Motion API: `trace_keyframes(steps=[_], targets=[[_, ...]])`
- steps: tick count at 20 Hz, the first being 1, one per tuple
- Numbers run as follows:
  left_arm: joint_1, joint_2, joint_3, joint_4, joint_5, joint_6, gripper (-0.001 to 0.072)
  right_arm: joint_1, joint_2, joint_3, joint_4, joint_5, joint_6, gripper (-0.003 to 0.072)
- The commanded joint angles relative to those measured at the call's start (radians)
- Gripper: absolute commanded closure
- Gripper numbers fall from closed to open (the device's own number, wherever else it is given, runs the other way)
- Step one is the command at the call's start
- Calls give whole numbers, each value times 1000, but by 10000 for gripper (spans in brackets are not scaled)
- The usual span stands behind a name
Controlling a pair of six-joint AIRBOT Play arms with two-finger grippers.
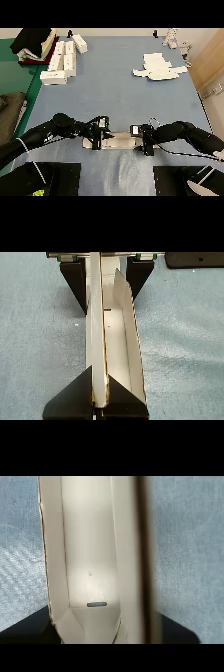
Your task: Fold the box.
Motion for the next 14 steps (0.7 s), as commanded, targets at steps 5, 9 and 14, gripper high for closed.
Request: trace_keyframes(steps=[5,9,14], targets=[[0,0,1,-1,18,0,695,1,-1,0,0,0,0,171],[0,0,1,-3,27,0,694,1,-1,0,1,0,0,171],[0,2,1,-4,34,-2,403,1,-1,0,1,0,0,171]])
